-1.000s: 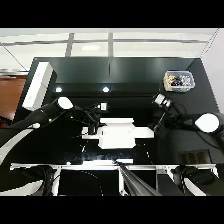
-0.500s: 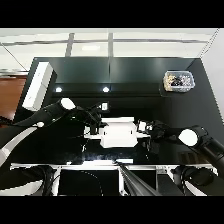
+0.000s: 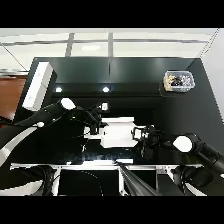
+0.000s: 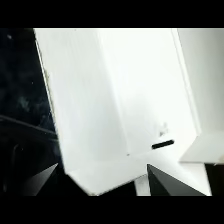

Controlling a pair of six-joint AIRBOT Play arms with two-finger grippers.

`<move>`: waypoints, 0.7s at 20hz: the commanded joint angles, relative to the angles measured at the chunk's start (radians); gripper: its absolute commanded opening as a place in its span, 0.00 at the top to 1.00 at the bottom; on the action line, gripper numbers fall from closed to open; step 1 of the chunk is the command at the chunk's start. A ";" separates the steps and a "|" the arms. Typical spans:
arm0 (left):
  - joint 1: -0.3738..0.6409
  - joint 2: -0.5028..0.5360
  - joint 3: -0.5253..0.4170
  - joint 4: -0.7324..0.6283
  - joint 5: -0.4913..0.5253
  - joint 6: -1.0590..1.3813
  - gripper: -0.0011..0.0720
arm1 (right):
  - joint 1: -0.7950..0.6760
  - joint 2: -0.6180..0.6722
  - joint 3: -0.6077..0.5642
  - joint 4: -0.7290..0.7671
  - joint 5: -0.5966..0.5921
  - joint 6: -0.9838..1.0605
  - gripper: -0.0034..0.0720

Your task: Fold the box and place the chain.

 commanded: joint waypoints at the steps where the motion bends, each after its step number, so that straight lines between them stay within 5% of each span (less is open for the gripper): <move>1: -0.001 0.000 0.000 0.001 0.000 0.000 0.95 | 0.031 0.000 0.000 0.008 -0.139 -0.016 0.11; 6: -0.001 0.000 0.000 0.001 0.000 0.000 0.95 | 0.031 0.000 0.056 -0.061 -0.145 -0.016 0.11; 11: -0.001 0.000 0.000 0.001 -0.008 -0.001 0.95 | -0.023 -0.051 0.153 -0.068 -0.014 0.039 0.11; 14: -0.001 0.000 0.000 0.001 -0.031 -0.001 0.95 | -0.129 -0.097 0.188 0.036 -0.014 -0.078 0.11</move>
